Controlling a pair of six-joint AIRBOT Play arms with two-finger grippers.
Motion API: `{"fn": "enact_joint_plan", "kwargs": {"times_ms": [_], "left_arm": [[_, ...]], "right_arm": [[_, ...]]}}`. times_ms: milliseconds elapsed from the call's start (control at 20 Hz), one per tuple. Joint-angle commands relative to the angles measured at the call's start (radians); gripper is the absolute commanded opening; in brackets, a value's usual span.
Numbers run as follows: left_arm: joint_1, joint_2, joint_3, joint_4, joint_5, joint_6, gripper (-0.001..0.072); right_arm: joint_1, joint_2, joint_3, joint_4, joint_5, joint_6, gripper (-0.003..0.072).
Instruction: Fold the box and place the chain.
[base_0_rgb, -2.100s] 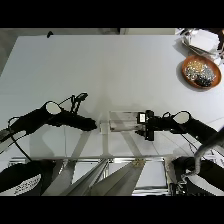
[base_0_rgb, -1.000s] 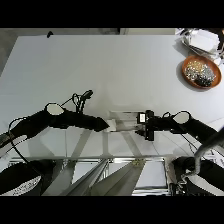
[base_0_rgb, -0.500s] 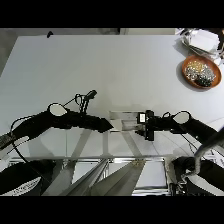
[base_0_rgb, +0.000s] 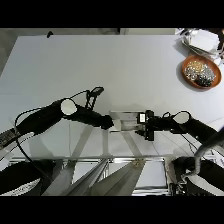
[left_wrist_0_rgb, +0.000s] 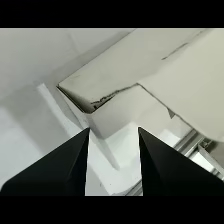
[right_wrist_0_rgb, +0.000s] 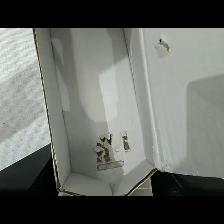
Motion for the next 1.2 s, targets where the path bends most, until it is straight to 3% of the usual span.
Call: {"fn": "enact_joint_plan", "kwargs": {"times_ms": [0,350,600,800,900,1150], "left_arm": [[-0.043,-0.026,0.044,0.116,-0.007,-0.159,0.0350],[-0.127,-0.113,0.160,0.295,-0.036,-0.453,0.0350],[-0.173,-0.119,0.176,0.437,-0.037,-0.675,0.0346],[-0.195,-0.191,0.246,0.472,-0.125,-0.738,0.0329],[-0.211,-0.219,0.263,0.491,-0.121,-0.773,0.0265],[-0.238,-0.240,0.264,0.512,-0.103,-0.885,0.0262]], "right_arm": [[0.000,0.001,0.000,0.000,0.000,0.000,0.0411],[0.000,0.001,0.000,0.000,0.000,0.000,0.0411],[0.000,0.001,0.000,0.000,0.000,0.000,0.0411],[0.000,0.001,0.000,0.000,0.000,0.000,0.0411],[0.000,0.001,0.000,0.000,0.000,0.000,0.0411],[0.000,0.001,0.000,0.000,0.000,0.000,0.0411]]}}
